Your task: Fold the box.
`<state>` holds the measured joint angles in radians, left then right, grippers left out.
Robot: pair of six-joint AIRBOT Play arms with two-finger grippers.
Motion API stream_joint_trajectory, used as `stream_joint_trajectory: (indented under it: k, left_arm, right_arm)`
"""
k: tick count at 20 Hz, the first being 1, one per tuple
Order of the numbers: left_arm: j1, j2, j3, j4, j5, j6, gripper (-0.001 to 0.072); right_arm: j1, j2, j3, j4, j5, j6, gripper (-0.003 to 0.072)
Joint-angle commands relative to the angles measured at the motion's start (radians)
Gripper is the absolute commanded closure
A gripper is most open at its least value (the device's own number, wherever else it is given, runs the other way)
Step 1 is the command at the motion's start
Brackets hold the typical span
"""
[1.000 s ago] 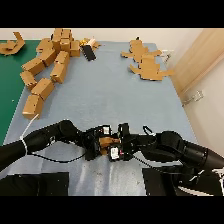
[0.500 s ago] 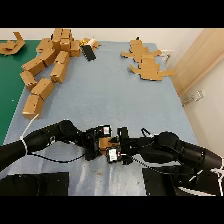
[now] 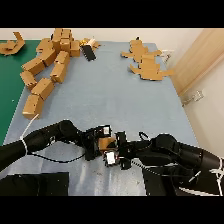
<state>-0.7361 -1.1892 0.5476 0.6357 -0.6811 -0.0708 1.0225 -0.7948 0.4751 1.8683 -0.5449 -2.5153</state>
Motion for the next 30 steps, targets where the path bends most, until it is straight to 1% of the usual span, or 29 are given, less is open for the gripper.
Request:
stream_joint_trajectory:
  k: [1,2,3,4,5,6,7,8,10,12,16,21,30]
  left_arm:
    - [0.001,0.0,0.0,0.0,0.0,-0.001,0.0186]
    - [0.001,0.0,0.0,0.0,0.0,0.0,0.0187]
    - [0.001,0.0,0.0,0.0,0.0,0.0,0.0187]
    - [0.001,0.0,0.0,0.0,0.0,0.0,0.0186]
    - [0.001,0.0,0.0,0.0,0.0,0.0,0.0187]
    - [0.001,0.0,0.0,0.0,0.0,0.0,0.0186]
    - [0.001,0.0,0.0,0.0,0.0,0.0,0.0187]
    - [0.001,0.0,0.0,0.0,0.0,0.0,0.0187]
    - [0.001,0.0,0.0,0.0,0.0,-0.001,0.0186]
    - [0.001,0.0,0.0,0.0,0.0,0.0,0.0187]
    - [0.001,0.0,0.0,0.0,0.0,0.0,0.0187]
    - [0.001,0.0,0.0,0.0,0.0,-0.001,0.0186]
    - [0.001,0.0,0.0,0.0,0.0,-0.001,0.0187]
  right_arm:
    - [0.002,0.088,0.007,-0.023,0.005,0.198,0.0425]
    - [-0.013,0.132,0.008,-0.048,0.002,0.331,0.0425]
    - [-0.037,0.179,0.008,-0.058,-0.024,0.507,0.0426]
    - [-0.069,0.213,0.008,-0.058,-0.065,0.704,0.0502]
    - [-0.11,0.24,0.006,-0.051,-0.121,0.933,0.0683]
    - [-0.15,0.255,0.002,-0.036,-0.172,1.114,0.0683]
    - [-0.185,0.264,-0.008,-0.008,-0.197,1.224,0.0683]
    - [-0.217,0.266,-0.022,0.041,-0.192,1.273,0.0684]
    - [-0.265,0.253,-0.062,0.15,-0.132,1.274,0.0684]
    - [-0.289,0.201,-0.1,0.254,-0.064,1.275,0.0684]
    - [-0.273,0.077,-0.109,0.38,0.044,1.277,0.0684]
    - [-0.222,0.035,-0.109,0.396,0.04,1.277,0.0684]
    - [-0.198,-0.004,-0.109,0.4,0.041,1.278,0.0684]
